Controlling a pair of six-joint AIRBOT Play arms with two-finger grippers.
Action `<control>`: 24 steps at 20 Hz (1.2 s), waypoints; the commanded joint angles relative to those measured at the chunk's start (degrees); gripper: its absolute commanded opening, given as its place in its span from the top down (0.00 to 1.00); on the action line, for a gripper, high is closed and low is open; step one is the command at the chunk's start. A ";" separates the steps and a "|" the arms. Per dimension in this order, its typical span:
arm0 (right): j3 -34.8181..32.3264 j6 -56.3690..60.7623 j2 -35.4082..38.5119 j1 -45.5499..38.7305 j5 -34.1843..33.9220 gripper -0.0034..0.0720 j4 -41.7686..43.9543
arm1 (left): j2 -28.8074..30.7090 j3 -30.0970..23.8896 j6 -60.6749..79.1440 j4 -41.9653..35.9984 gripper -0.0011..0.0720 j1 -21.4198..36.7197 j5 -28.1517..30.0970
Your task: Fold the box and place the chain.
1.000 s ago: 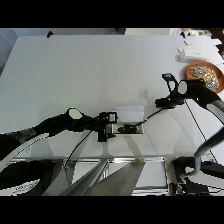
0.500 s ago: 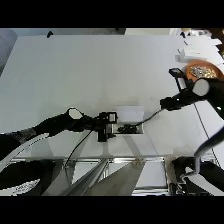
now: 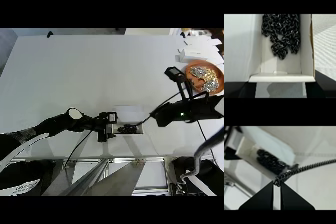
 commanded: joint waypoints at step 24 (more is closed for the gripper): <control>-5.18 5.95 -2.97 24.65 -18.82 0.93 -7.58 | 0.04 0.00 0.00 0.02 0.83 0.04 -0.39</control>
